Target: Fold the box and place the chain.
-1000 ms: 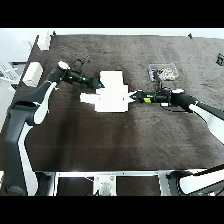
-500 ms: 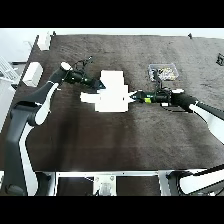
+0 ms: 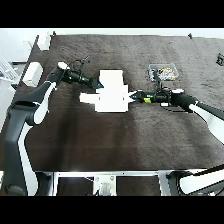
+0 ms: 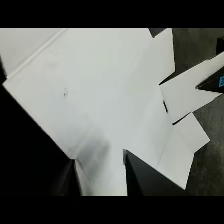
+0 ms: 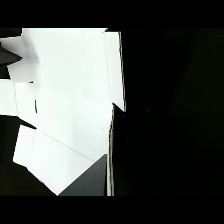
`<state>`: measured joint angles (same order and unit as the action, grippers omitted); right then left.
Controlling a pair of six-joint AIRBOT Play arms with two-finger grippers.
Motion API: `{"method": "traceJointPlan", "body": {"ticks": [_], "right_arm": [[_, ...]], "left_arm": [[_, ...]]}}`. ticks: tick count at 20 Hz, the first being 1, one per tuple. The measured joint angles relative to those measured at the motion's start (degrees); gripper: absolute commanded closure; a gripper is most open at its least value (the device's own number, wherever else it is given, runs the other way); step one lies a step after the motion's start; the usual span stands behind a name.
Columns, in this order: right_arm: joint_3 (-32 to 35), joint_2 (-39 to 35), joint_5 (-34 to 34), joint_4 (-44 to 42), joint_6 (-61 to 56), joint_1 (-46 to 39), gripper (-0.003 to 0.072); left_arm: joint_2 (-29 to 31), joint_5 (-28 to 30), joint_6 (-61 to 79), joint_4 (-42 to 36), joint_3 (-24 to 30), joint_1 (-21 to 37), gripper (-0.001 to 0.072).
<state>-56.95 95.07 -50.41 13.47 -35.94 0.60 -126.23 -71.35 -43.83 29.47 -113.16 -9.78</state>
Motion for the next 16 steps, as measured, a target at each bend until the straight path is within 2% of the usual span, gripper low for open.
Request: {"method": "traceJointPlan", "body": {"ticks": [11,12,13,14,15,16], "right_arm": [[0.0,0.0,0.1,0.5,0.2,0.0,0.0676],[0.0,0.0,0.1,0.6,0.2,0.0,0.0675],[0.0,0.0,0.1,0.6,0.2,0.0,0.0675],[0.0,0.0,0.2,0.6,0.2,0.0,0.0675],[0.0,0.0,0.3,0.7,0.3,0.0,0.0624],[0.0,0.0,0.3,0.7,0.3,0.0,0.0445]], "left_arm": [[-2.0,-2.6,3.2,-5.9,0.0,0.2,0.0486],[-2.1,-2.6,3.5,-6.3,0.0,0.2,0.0594],[-2.1,-2.6,3.9,-6.7,0.0,0.2,0.0608],[-2.2,-2.9,4.2,-7.1,0.0,0.2,0.0687],[-2.2,-3.5,4.8,-7.5,0.0,0.2,0.0687],[-2.2,-3.6,5.7,-7.5,0.0,0.2,0.0688]]}}
